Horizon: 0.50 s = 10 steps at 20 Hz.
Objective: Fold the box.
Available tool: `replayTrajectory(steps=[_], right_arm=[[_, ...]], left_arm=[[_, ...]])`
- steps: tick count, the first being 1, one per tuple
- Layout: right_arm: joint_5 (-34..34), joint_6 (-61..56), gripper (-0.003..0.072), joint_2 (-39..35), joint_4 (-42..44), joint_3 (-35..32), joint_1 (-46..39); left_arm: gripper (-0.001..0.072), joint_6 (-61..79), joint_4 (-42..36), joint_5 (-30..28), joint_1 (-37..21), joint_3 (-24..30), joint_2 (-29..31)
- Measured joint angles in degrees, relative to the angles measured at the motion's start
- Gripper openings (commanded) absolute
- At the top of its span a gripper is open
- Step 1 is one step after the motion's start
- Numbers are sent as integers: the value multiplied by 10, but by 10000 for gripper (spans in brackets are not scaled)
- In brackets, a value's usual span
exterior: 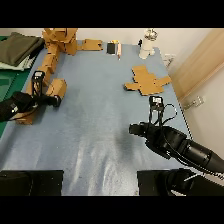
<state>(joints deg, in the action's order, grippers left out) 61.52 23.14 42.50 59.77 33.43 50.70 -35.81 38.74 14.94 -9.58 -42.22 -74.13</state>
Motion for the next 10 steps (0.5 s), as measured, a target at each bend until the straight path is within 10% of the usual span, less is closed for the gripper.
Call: replayTrajectory(steps=[10], right_arm=[[-2,0,3,0,2,0,0]], left_arm=[[397,-48,16,-8,0,-163,-136]])
